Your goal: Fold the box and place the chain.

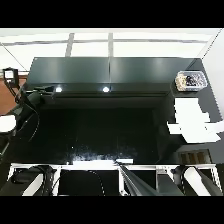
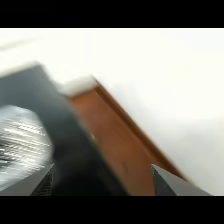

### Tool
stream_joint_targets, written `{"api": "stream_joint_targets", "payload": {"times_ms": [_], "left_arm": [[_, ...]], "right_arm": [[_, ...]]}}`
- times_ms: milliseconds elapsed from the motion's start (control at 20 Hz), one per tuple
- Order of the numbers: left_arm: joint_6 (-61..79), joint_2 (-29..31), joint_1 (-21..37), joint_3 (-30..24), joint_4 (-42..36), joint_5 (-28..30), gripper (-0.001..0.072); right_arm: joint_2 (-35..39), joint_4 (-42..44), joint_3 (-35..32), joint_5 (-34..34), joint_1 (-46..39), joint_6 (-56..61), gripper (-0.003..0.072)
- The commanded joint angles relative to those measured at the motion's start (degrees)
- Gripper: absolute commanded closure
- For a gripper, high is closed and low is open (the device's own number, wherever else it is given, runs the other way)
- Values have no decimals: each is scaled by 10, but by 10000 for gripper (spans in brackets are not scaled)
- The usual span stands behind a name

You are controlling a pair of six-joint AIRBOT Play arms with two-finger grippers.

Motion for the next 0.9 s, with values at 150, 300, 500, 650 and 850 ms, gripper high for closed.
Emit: {"api": "stream_joint_targets", "payload": {"times_ms": [150, 300, 500, 650, 850], "left_arm": [[0, -76, -17, 0, -139, 14, 357], [7, -94, -23, 0, -117, -23, -1], [7, -94, -24, 0, -40, -42, -8], [7, -94, -24, 0, -11, -59, -8], [7, -94, -24, 0, 12, -75, -6]], "right_arm": [[-207, -88, 181, 405, -145, -76, -34], [-228, -78, 183, 417, -134, -168, -34], [-271, -85, 183, 405, -110, -197, -34], [-292, -101, 183, 392, -88, -218, -34], [-308, -119, 183, 406, -82, -222, 82]]}}
